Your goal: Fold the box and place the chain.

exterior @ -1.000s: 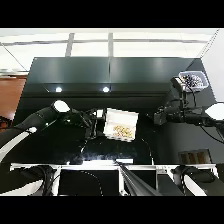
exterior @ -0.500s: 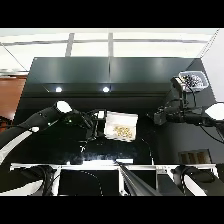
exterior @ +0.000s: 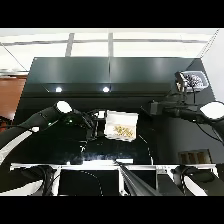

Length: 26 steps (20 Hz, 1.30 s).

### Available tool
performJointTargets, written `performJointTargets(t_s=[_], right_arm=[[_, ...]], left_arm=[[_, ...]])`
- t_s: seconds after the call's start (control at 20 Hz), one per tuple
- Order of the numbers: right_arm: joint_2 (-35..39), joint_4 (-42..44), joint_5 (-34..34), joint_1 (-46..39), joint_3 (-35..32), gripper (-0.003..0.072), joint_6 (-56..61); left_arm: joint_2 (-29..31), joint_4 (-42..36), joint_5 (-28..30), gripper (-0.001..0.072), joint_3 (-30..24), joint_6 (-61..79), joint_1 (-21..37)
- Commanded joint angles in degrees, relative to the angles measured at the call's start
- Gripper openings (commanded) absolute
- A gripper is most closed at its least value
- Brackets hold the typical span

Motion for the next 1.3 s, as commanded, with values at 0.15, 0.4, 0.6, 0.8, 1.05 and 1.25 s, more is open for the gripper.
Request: performJointTargets(t_s=[0.15, 0.4, 0.6, 0.8, 1.05, 1.25], right_arm=[[-7.1, 0.3, -2.9, 8.7, 1.4, 0.0555, -8.5], [-6.8, -6.3, 14.1, 9.4, 3.0, 0.0555, -34.1], [-6.9, -14.5, 14.5, 11.9, 3.0, 0.0556, -36.7], [-6.9, -14.8, 11.9, 14.8, 3.0, 0.0555, -45.0], [-6.9, -12.1, 12.0, 16.5, 3.0, 0.0555, -44.5], [-6.9, -15.9, 8.4, 21.2, 3.0, 0.0555, -37.0]], left_arm=[[0.0, 0.1, 0.2, 0.0414, 0.0, 0.0, 0.0], [0.0, 0.1, 0.2, 0.0414, 0.0, 0.0, 0.0], [0.0, 0.1, 0.2, 0.0414, 0.0, 0.0, 0.0], [0.0, 0.1, 0.2, 0.0414, 0.0, 0.0, 0.0], [0.0, 0.1, 0.2, 0.0414, 0.0, 0.0, 0.0], [0.0, 0.1, 0.2, 0.0414, 0.0, 0.0, 0.0]])
